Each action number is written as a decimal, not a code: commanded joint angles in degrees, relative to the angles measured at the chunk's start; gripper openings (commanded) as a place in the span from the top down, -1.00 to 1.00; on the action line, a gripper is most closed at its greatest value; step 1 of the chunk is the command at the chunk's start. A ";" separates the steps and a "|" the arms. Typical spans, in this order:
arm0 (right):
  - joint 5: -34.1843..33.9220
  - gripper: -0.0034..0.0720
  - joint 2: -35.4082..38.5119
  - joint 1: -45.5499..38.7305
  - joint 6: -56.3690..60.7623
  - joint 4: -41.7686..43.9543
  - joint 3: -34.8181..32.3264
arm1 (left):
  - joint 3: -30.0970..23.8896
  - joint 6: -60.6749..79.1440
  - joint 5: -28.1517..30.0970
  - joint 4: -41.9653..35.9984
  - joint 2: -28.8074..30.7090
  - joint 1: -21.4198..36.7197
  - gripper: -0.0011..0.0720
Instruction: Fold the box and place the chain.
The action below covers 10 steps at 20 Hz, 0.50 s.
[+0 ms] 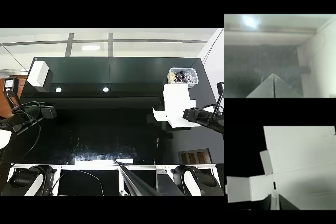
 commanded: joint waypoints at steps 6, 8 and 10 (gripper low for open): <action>-13.70 -1.00 -12.04 -13.07 16.22 -22.51 7.69 | -0.02 -0.11 1.60 -4.61 -0.63 0.00 -0.98; -12.15 -1.00 -20.59 -23.30 16.52 -22.71 14.53 | -0.02 -0.09 -1.36 -4.59 -0.63 0.00 -0.98; -6.73 -0.99 -29.31 -31.85 15.02 -17.09 21.81 | -0.02 -0.09 -2.40 -4.59 -0.63 0.00 -0.98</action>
